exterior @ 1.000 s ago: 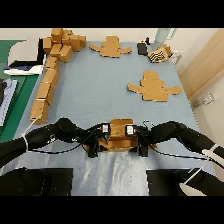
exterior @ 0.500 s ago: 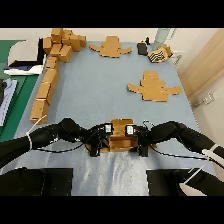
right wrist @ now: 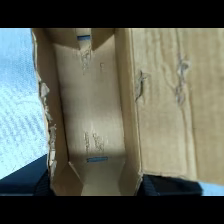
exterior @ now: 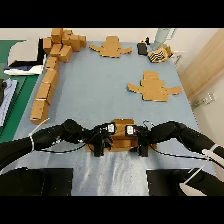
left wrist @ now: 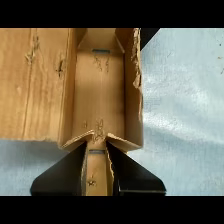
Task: Fold the box.
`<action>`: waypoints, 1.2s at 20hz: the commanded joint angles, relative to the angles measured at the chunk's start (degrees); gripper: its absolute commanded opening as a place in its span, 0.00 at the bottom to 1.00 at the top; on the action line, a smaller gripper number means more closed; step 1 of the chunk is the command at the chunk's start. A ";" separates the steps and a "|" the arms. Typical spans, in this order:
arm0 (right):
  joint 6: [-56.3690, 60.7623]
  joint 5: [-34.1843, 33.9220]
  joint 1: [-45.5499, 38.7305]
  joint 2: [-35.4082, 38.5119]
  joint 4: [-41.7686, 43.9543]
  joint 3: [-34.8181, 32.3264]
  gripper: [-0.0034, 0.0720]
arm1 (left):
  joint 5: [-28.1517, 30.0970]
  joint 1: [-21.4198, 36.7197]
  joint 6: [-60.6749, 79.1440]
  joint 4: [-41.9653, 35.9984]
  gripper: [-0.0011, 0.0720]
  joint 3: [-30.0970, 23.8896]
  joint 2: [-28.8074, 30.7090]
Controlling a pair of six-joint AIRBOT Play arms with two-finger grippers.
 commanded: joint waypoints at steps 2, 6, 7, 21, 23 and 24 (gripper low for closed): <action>0.02 0.00 0.04 0.04 0.02 0.04 0.82 | 1.20 -1.01 0.98 -2.40 0.25 0.15 -0.61; 0.02 0.00 0.04 0.04 0.02 0.04 0.82 | 1.14 -1.01 0.96 -2.38 0.76 0.15 -0.61; 0.02 0.00 0.04 0.04 0.02 0.04 0.82 | 1.16 -1.01 0.90 -2.38 0.91 0.15 -0.61; 0.02 0.00 0.04 0.04 0.02 0.04 0.82 | 0.46 -0.90 -24.59 20.81 0.03 0.15 5.38; 0.02 0.00 0.04 0.04 0.02 0.04 0.82 | -4.98 -0.90 -46.99 38.93 0.03 0.15 11.65; 0.02 0.00 0.04 0.04 0.00 0.04 0.82 | -7.69 -0.90 -59.74 46.51 0.03 0.15 15.63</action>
